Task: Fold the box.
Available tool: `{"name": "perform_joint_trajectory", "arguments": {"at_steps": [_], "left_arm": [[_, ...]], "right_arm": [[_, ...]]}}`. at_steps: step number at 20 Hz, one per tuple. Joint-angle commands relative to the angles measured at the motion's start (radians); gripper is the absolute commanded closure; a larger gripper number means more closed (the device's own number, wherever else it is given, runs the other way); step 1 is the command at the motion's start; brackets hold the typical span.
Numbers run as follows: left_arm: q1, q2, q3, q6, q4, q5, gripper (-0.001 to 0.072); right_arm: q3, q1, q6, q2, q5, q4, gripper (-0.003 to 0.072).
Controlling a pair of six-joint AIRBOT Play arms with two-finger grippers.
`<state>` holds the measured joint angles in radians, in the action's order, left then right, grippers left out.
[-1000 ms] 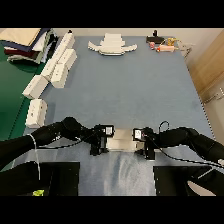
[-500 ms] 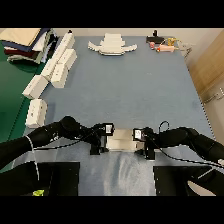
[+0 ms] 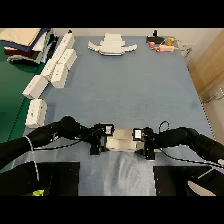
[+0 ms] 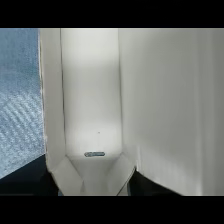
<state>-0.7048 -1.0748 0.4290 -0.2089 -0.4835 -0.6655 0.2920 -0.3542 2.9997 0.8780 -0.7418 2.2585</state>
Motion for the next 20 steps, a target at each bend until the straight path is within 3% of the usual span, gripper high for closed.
{"name": "perform_joint_trajectory", "arguments": {"at_steps": [1,7,8,9,13,14,19,20], "left_arm": [[0.000,0.000,0.001,-0.010,-0.003,0.002,0.0261],[0.000,0.000,0.001,0.001,-0.002,0.000,0.0259],[0.000,0.000,0.001,0.001,-0.002,0.000,0.0207],[0.000,0.000,0.001,0.001,0.002,0.000,0.0096],[0.000,-0.011,0.000,0.000,0.013,0.001,0.0077],[0.000,-0.011,0.000,0.000,0.013,0.004,0.0001],[0.000,-0.011,0.000,0.000,0.013,0.004,0.0003],[0.000,-0.011,0.000,0.001,0.013,0.003,0.0030]], "right_arm": [[0.000,0.000,0.001,0.000,0.000,0.000,0.0225],[0.000,0.000,0.001,0.000,0.000,0.000,0.0225],[0.000,0.000,0.001,0.000,0.000,0.000,0.0225],[0.000,0.000,0.001,0.000,0.000,0.000,0.0225],[0.000,0.000,0.001,0.000,0.000,-0.003,0.0225],[0.000,0.000,0.001,0.000,0.000,-0.003,0.0225],[0.000,0.000,0.001,0.000,0.000,-0.003,0.0225],[0.000,0.000,0.001,0.000,0.000,-0.003,0.0225]]}}
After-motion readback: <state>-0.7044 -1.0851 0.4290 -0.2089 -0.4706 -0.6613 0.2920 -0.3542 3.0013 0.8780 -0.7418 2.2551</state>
